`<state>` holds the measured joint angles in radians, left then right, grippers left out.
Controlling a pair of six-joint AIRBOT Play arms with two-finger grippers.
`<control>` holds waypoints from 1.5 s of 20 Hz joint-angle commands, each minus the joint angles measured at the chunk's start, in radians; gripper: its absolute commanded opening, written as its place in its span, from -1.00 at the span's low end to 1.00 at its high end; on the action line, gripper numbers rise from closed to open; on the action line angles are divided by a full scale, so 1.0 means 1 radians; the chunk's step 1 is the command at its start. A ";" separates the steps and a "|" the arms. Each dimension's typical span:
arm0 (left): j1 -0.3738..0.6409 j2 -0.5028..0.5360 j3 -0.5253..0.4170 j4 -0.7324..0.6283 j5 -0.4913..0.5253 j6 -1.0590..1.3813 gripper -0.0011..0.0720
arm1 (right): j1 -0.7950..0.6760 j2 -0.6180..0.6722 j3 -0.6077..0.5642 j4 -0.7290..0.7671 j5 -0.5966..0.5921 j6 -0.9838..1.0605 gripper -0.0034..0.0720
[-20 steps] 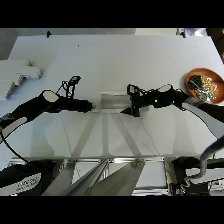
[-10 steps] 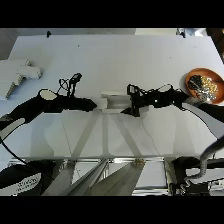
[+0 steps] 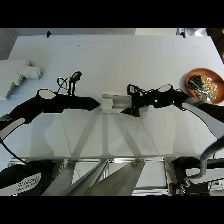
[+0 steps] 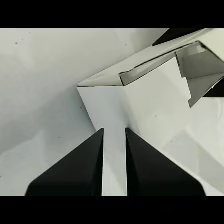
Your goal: Fold the box and place the chain.
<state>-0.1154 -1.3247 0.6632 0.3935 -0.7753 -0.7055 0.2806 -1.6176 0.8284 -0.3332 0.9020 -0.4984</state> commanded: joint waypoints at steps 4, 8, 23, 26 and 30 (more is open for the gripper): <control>0.034 0.000 0.001 -0.137 -0.003 0.011 -0.54 | 0.000 0.000 0.000 0.000 0.000 0.000 0.46; 0.033 -0.003 0.001 -0.066 -0.023 0.031 -0.13 | 0.000 0.000 0.000 0.000 0.000 0.000 0.46; 0.141 0.073 0.000 0.265 -0.080 -0.107 0.01 | 0.000 0.000 0.000 0.000 0.000 0.000 0.46; 0.139 0.063 0.000 0.240 -0.065 -0.106 0.20 | 0.000 0.000 0.000 0.000 0.000 0.000 0.46; 0.123 -0.027 0.000 0.133 -0.098 -0.067 0.25 | 0.000 0.000 0.000 0.000 0.000 0.000 0.46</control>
<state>0.0151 -1.3037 0.6632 0.5774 -0.8513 -0.7891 0.2806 -1.6176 0.8284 -0.3336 0.9020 -0.4988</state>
